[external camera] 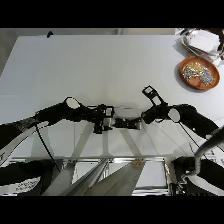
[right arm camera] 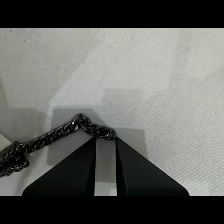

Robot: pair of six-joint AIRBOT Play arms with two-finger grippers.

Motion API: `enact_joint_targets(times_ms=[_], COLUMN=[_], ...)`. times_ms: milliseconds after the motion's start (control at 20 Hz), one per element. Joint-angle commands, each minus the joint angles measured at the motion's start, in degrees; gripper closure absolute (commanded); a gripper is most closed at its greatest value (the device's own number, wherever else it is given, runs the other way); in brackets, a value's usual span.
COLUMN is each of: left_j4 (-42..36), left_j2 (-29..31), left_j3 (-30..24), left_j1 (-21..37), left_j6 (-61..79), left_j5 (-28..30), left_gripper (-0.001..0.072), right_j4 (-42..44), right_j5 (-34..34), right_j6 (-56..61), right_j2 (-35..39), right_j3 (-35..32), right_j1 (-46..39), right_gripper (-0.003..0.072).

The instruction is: Fold the box and place the chain.

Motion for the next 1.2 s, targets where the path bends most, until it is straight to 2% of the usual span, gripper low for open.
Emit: enact_joint_targets(times_ms=[0,150,250,500,950,1050,1150], left_j4=[0.0,0.0,0.0,0.0,0.0,0.0,0.0], left_j2=[0.0,0.0,0.0,0.0,0.0,0.0,0.0], left_j3=[0.1,0.1,0.1,0.1,0.1,0.1,0.1], left_j1=[0.0,0.0,0.0,0.0,0.0,0.0,0.0], left_j6=[0.0,0.0,0.0,0.0,0.0,0.0,0.0], left_j5=[0.0,0.0,0.0,0.0,0.0,0.0,0.0], left_gripper=[0.0397,0.0397,0.0397,0.0397,0.0397,0.0397,0.0397], right_j4=[0.0,0.0,0.1,1.1,1.1,1.2,1.1], right_j5=[-0.7,-1.2,-0.8,0.3,1.8,1.7,2.8], right_j6=[0.0,0.0,0.0,0.0,0.0,0.0,0.0], right_j2=[-0.5,-0.5,-0.5,-0.5,-4.7,-4.7,-4.7], right_j3=[0.0,0.2,1.1,2.9,2.9,2.9,3.0], right_j1=[0.0,0.0,0.0,0.0,0.0,0.0,0.0], right_gripper=[0.059,0.0583,0.0504,0.0504,0.0514,0.0569,0.0593])
